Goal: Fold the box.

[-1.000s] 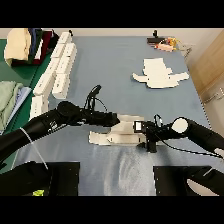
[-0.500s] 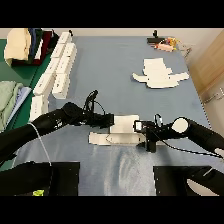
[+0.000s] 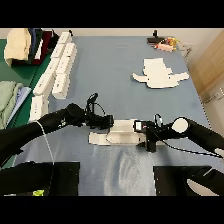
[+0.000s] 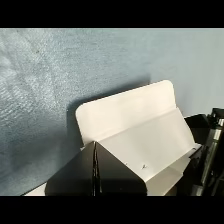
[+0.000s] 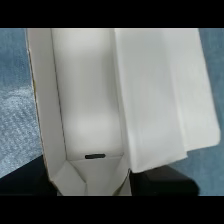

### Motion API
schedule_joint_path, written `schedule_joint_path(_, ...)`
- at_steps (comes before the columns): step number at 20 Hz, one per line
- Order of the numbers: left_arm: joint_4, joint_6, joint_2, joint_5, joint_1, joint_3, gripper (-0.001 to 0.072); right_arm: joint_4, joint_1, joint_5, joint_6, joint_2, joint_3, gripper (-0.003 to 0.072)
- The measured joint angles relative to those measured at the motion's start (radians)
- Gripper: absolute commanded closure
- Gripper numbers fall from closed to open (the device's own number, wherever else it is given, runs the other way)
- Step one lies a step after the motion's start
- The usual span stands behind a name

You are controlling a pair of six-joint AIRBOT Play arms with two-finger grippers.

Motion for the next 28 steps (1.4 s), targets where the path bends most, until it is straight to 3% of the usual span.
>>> schedule_joint_path(6, 0.008, 0.047, 0.014, -0.023, 0.005, 0.015, 0.0694, -0.001, 0.000, 0.001, -0.001, 0.000, 0.000, 0.0181)
schedule_joint_path(11, 0.004, 0.149, 0.145, -0.114, 0.075, 0.021, 0.0694, -0.002, 0.000, 0.002, -0.002, 0.000, 0.000, 0.0181)
schedule_joint_path(16, 0.003, 0.276, 0.269, -0.325, 0.187, 0.021, 0.0694, -0.001, 0.000, 0.002, -0.002, 0.000, 0.000, 0.0181)
schedule_joint_path(22, -0.001, 0.488, 0.309, -0.627, 0.254, 0.003, 0.0694, -0.001, 0.000, 0.002, -0.001, 0.000, 0.000, 0.0181)
schedule_joint_path(25, 0.008, 0.616, 0.314, -0.680, 0.244, -0.010, 0.0695, -0.001, 0.001, 0.002, -0.001, 0.000, 0.000, 0.0181)
schedule_joint_path(28, 0.065, 0.715, 0.315, -0.666, 0.185, -0.016, 0.0694, -0.001, 0.001, 0.002, -0.001, 0.000, 0.000, 0.0181)
